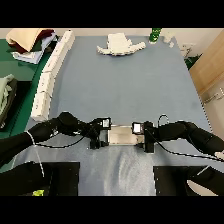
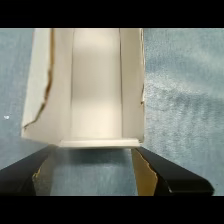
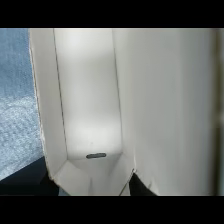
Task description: Fold the box.
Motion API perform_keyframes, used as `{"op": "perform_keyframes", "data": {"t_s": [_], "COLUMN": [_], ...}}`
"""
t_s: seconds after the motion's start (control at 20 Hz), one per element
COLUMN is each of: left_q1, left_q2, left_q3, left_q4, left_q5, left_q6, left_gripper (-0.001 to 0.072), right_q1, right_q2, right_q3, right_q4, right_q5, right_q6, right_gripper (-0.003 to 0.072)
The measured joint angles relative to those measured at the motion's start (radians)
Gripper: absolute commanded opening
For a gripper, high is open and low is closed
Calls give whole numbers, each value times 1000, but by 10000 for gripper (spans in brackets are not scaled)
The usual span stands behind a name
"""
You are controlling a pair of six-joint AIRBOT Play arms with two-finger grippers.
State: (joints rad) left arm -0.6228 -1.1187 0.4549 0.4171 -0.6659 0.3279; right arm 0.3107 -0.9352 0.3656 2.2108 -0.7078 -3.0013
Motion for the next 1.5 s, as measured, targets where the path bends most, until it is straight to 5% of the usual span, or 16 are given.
{"op": "perform_keyframes", "data": {"t_s": [0.4,0.55,1.5], "left_q1": [-52,-63,-69], "left_q2": [-33,-38,-40], "left_q3": [0,0,0], "left_q4": [-25,-32,-36], "left_q5": [37,58,73], "left_q6": [1,-3,-14], "left_gripper": [692,524,525], "right_q1": [0,1,1], "right_q2": [0,0,0], "right_q3": [0,0,0], "right_q4": [0,0,0], "right_q5": [0,0,-1], "right_q6": [-1,-1,0], "right_gripper": [511,512,512]}}
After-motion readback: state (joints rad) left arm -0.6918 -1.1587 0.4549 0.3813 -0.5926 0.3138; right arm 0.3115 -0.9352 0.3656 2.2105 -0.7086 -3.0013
